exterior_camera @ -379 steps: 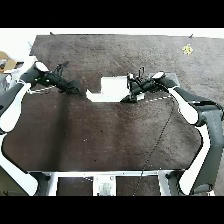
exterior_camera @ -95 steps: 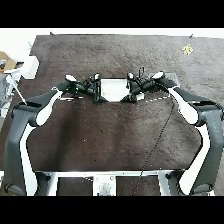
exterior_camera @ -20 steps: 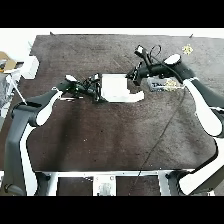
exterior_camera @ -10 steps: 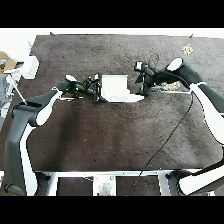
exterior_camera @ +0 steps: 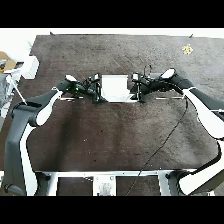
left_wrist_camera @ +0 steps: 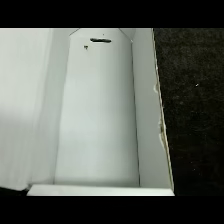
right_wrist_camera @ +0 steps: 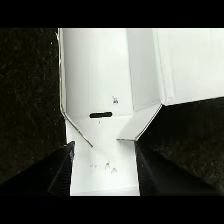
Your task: Fold the box and place the chain.
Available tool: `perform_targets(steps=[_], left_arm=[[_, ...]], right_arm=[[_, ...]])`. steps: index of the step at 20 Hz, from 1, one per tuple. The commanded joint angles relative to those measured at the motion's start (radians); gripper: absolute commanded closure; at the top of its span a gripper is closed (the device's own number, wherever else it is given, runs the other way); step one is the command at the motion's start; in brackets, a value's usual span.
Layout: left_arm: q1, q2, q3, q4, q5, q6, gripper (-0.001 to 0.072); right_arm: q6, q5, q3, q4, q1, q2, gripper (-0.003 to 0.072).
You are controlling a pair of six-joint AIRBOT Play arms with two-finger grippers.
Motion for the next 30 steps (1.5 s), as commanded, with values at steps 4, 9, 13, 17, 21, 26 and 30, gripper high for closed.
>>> perform_targets(steps=[4, 9, 13, 17, 21, 26, 30], left_arm=[[0.0, 0.0, 0.0, 0.0, 0.0, 0.001, 0.0246], [0.0, 0.0, 0.0, 0.0, 0.0, 0.001, 0.0246], [0.0, 0.0, 0.0, 0.0, 0.0, 0.001, 0.0246], [0.0, 0.0, 0.0, 0.0, 0.0, 0.001, 0.0246], [0.0, 0.0, 0.0, 0.0, 0.0, 0.001, 0.0246], [0.0, 0.0, 0.0, 0.0, 0.0, 0.001, 0.0246], [0.0, 0.0, 0.0, 0.0, 0.0, 0.001, 0.0246]], right_arm=[[-0.008, -0.025, -0.001, 0.089, 0.001, -0.01, 0.0374], [-0.01, -0.018, -0.001, 0.163, 0.045, -0.034, 0.0469], [-0.009, -0.106, -0.001, 0.172, 0.084, -0.069, 0.0469], [-0.01, -0.126, -0.001, 0.161, 0.083, -0.093, 0.0468], [-0.01, -0.12, 0.0, 0.15, 0.083, -0.093, 0.0012], [0.019, -0.121, 0.0, 0.135, 0.073, -0.084, 0.0343], [0.28, -0.122, 0.0, -0.042, 0.035, 0.003, 0.0664]])
